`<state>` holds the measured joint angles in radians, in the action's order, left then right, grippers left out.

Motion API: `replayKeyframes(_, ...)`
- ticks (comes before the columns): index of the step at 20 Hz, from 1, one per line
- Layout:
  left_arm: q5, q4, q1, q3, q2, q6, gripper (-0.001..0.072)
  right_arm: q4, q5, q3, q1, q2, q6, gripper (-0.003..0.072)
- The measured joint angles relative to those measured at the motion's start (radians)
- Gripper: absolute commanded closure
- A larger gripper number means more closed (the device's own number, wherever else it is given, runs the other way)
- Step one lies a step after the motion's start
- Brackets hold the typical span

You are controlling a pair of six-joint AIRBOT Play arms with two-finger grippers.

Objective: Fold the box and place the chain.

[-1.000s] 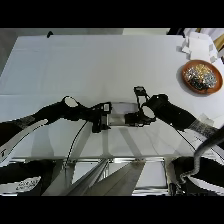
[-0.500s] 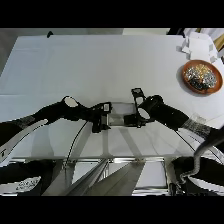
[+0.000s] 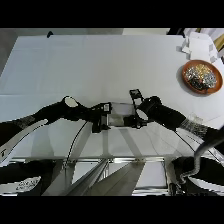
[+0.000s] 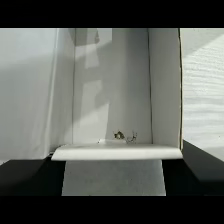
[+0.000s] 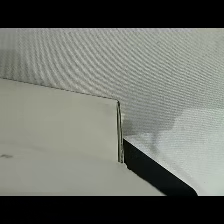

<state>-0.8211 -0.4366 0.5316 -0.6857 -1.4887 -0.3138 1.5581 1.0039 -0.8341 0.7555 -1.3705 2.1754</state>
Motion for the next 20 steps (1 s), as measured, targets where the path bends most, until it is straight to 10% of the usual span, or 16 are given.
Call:
replayKeyframes(5, -0.002, 0.003, 0.000, 0.000, 0.000, 0.009, 0.0566, 0.014, -0.018, 0.000, 0.000, 0.006, 0.004, 0.0655)
replayKeyframes(11, -0.002, 0.005, 0.000, 0.000, 0.000, 0.006, 0.0566, 0.029, -0.027, -0.001, 0.000, 0.009, 0.002, 0.0670)
replayKeyframes(12, -0.002, 0.005, 0.000, 0.000, 0.000, 0.006, 0.0566, 0.032, -0.029, -0.001, 0.000, 0.009, 0.001, 0.0658)
replayKeyframes(14, -0.002, -0.002, 0.000, 0.000, 0.000, -0.003, 0.0566, 0.036, -0.035, 0.000, 0.000, 0.010, -0.008, 0.0395)
replayKeyframes(20, -0.003, 0.000, 0.000, 0.000, 0.000, 0.002, 0.0566, 0.044, -0.018, -0.001, 0.001, 0.095, -0.075, 0.0319)
